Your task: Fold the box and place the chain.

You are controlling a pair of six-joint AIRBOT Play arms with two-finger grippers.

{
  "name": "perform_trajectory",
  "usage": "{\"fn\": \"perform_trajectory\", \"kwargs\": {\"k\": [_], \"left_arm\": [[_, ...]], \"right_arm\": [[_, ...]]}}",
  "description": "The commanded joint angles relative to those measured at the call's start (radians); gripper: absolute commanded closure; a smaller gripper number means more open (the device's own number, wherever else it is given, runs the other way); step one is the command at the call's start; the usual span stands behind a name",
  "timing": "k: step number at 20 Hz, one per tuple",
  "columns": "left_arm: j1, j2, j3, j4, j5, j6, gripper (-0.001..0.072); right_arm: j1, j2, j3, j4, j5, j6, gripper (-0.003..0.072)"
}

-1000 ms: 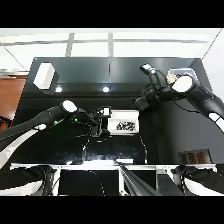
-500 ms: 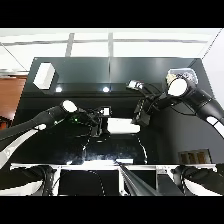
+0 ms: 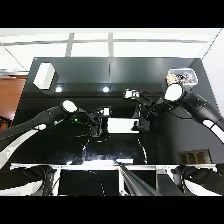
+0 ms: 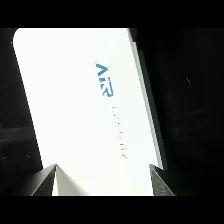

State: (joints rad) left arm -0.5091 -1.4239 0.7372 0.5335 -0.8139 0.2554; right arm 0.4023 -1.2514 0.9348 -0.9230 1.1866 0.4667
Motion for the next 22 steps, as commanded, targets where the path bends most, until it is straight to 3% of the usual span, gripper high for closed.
{"fn": "perform_trajectory", "kwargs": {"k": [1, 3, 4, 5, 6, 8, 9, 22], "left_arm": [[0.000, 0.000, 0.000, 0.000, 0.000, 0.000, 0.0230], [0.000, 0.000, 0.000, 0.000, 0.000, 0.000, 0.0230], [0.000, 0.000, 0.000, 0.000, 0.000, 0.000, 0.0230], [0.000, 0.000, 0.000, 0.001, 0.000, 0.000, 0.0230], [0.000, 0.000, 0.000, 0.000, 0.000, 0.000, 0.0230], [0.000, 0.000, 0.000, 0.001, 0.000, 0.000, 0.0230], [0.000, 0.000, 0.000, 0.000, 0.000, 0.000, 0.0230], [0.000, 0.000, 0.000, 0.000, 0.000, 0.000, 0.0230]], "right_arm": [[0.005, 0.001, -0.002, 0.003, -0.046, -0.035, -0.0034], [0.005, 0.001, -0.002, 0.007, -0.058, -0.035, -0.0034], [0.005, 0.001, -0.002, 0.006, -0.058, -0.035, 0.0018], [0.005, 0.001, -0.002, 0.007, -0.053, -0.033, 0.0136], [0.005, 0.001, -0.002, 0.007, -0.047, -0.033, 0.0156], [0.005, 0.001, -0.002, 0.010, -0.035, -0.014, 0.0321], [0.005, 0.001, -0.002, 0.010, -0.034, -0.010, 0.0339], [0.005, 0.004, -0.034, 0.013, -0.066, -0.003, 0.0339]]}}
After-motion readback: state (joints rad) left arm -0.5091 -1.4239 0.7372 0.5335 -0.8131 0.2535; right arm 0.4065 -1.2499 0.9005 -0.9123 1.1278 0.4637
